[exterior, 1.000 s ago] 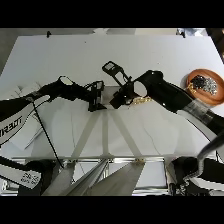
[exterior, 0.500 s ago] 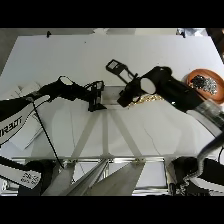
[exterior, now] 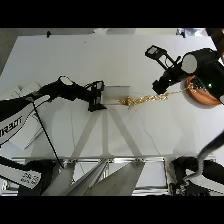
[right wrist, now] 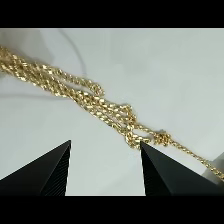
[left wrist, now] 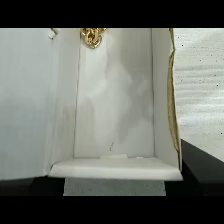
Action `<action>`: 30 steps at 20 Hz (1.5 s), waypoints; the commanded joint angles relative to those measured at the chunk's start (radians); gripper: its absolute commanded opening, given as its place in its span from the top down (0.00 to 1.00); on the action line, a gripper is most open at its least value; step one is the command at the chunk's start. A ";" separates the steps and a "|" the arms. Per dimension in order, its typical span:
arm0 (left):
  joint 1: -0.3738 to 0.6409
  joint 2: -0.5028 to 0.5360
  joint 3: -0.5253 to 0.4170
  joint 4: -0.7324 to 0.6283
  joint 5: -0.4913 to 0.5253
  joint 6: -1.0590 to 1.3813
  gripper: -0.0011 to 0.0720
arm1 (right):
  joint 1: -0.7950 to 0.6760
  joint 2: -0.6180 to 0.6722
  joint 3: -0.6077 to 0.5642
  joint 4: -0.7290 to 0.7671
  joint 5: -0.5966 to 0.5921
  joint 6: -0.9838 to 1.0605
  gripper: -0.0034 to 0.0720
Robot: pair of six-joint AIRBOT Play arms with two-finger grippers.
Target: Fold the box and place the chain.
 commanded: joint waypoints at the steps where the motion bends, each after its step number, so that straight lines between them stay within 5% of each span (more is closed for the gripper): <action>1: 0.000 0.000 0.001 0.000 0.000 0.000 0.79 | -0.064 -0.079 0.000 0.036 0.025 -0.242 0.32; 9: 0.000 0.000 0.001 0.000 0.000 0.000 0.79 | -0.064 -0.304 0.000 0.032 -0.045 -0.357 0.32; 16: 0.000 0.000 0.001 0.000 0.000 0.000 0.79 | -0.064 -0.377 0.000 0.037 -0.106 -0.361 0.34; 18: 0.000 0.000 0.001 0.000 0.000 0.000 0.79 | -0.064 -0.395 0.000 0.037 -0.104 -0.360 0.53; 20: 0.000 0.000 0.001 0.000 0.000 0.000 0.79 | -0.063 -0.394 0.000 0.037 -0.091 -0.353 0.94; 30: 0.000 0.000 0.001 -0.002 0.000 0.000 0.79 | 0.061 -0.109 0.000 0.109 -0.064 -0.293 0.95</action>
